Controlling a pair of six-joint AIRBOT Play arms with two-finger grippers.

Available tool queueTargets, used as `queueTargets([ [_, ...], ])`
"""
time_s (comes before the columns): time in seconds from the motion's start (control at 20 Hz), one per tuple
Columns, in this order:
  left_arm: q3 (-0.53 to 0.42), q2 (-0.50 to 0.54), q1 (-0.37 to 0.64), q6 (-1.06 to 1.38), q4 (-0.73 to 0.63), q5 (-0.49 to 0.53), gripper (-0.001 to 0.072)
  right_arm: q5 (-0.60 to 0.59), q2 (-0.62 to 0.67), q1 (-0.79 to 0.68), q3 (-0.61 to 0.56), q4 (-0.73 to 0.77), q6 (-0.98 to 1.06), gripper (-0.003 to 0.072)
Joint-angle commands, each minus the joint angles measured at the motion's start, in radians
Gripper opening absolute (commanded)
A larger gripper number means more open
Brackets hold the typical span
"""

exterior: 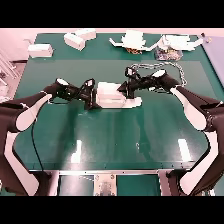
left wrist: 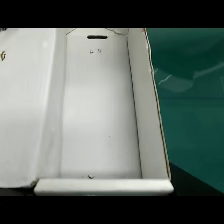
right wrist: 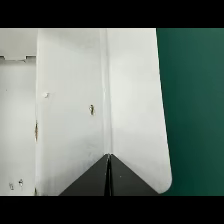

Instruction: Fold the box and place the chain.

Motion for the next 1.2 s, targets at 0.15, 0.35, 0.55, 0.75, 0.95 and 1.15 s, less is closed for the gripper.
queueTargets([
  [0.15, 0.001, 0.000, 0.000, 0.000, 0.001, 0.003, 0.0490, -0.008, 0.095, -0.007, 0.009, 0.019, 0.011, 0.0003],
  [0.35, 0.001, 0.000, 0.000, 0.000, 0.001, 0.003, 0.0490, -0.009, 0.218, -0.043, -0.031, -0.086, 0.126, 0.0002],
  [0.55, 0.001, 0.000, 0.000, 0.000, 0.001, 0.003, 0.0490, -0.145, 0.428, -0.057, -0.311, -0.121, 0.109, 0.0002],
  [0.75, 0.001, 0.000, 0.000, 0.000, 0.001, 0.003, 0.0490, -0.175, 0.502, -0.058, -0.494, -0.121, 0.040, 0.0231],
  [0.95, 0.001, 0.000, 0.000, 0.000, 0.001, 0.003, 0.0490, -0.177, 0.465, -0.056, -0.541, -0.101, -0.047, 0.0452],
  [1.15, 0.001, 0.000, 0.000, 0.000, 0.001, 0.003, 0.0490, -0.176, 0.396, -0.056, -0.541, 0.018, -0.178, 0.0386],
])
